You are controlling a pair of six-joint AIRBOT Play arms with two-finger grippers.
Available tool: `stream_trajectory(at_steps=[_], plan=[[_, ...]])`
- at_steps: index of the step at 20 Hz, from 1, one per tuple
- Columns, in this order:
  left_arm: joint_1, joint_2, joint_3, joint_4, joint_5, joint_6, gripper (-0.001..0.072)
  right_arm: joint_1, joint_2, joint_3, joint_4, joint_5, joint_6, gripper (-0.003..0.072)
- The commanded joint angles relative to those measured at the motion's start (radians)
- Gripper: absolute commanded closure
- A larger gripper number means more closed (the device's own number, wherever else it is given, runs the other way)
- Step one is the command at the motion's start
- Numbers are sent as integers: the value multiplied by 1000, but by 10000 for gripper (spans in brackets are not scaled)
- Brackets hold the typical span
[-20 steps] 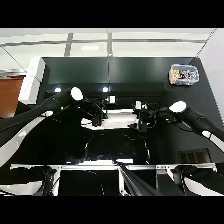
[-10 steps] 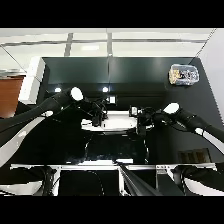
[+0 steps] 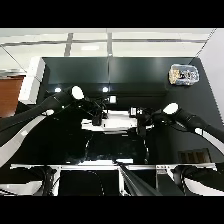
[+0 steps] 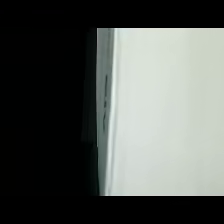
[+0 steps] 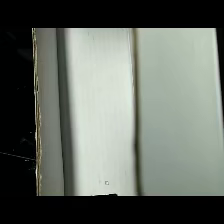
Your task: Fold the box and place the chain.
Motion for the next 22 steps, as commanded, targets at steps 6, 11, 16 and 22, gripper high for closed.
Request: stream_trajectory(at_steps=[6,11,16,22], plan=[[0,1,7,-3,6,-1,685,24,-3,0,-54,-61,34,135],[0,1,7,-3,7,-1,685,23,-3,0,-96,-70,72,127],[0,1,7,-3,6,-3,685,24,-3,0,-95,-68,90,51],[0,1,7,-3,6,-4,685,14,-2,0,-95,-53,90,53]])
